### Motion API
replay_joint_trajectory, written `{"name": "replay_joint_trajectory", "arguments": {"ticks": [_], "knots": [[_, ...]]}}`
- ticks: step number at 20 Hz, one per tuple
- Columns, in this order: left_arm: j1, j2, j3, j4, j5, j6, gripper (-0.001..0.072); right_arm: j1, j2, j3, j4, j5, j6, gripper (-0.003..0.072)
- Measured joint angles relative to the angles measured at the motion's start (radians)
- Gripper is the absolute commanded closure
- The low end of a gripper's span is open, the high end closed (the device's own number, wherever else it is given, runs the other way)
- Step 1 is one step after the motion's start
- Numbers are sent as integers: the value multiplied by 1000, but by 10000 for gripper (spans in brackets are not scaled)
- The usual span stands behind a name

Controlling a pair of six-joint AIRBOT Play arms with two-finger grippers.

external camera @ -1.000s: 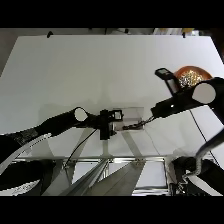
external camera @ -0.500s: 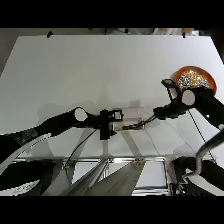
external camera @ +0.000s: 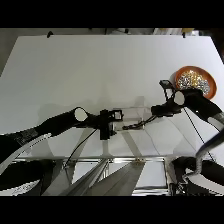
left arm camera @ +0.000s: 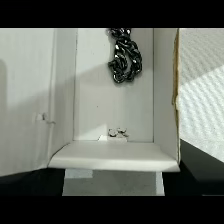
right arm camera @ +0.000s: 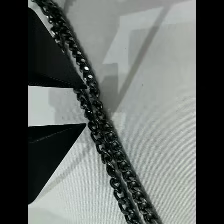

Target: Fold the box and place the chain.

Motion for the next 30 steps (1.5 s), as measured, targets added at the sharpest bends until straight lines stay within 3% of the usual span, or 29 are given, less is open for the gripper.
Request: {"name": "replay_joint_trajectory", "arguments": {"ticks": [3,6,11,21,25,30], "knots": [[0,0,0,0,0,0,458,0,-24,2,-2,5,16,528],[0,0,0,0,0,0,458,-1,-37,1,-13,20,26,669],[0,0,0,0,0,0,458,18,-13,-2,-18,36,25,669],[0,0,0,0,0,0,458,211,405,0,34,144,30,669],[0,0,0,0,0,0,458,317,496,-1,148,74,32,669],[0,0,0,0,0,0,458,450,513,-1,250,-109,34,668]]}}
